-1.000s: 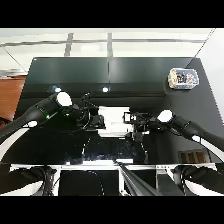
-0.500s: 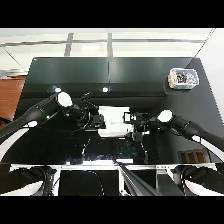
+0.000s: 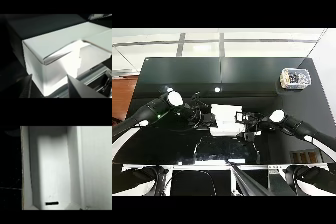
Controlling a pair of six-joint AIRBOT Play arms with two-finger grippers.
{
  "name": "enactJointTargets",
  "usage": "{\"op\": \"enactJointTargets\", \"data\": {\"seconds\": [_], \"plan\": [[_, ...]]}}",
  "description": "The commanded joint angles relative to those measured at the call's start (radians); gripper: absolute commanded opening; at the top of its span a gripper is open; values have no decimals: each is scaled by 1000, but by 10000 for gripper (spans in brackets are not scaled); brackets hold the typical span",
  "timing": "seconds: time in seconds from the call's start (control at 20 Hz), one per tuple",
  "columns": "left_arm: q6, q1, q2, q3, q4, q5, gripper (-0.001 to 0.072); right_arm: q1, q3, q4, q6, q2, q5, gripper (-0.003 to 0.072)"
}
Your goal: Fold the box and place the chain.
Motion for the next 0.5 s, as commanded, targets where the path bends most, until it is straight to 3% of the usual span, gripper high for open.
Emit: {"op": "enactJointTargets", "data": {"seconds": [0.0, 0.25, 0.45], "plan": [[61, 5, 0, 2, -75, -16, 514, 1, 0, 0, -1, -1, 1, 482], [49, 3, 0, 8, -63, -14, 514, 1, 0, 0, -1, -1, 1, 481], [-63, -21, 0, 8, 83, -8, 514, 1, 0, 0, -1, -1, 1, 481]]}}
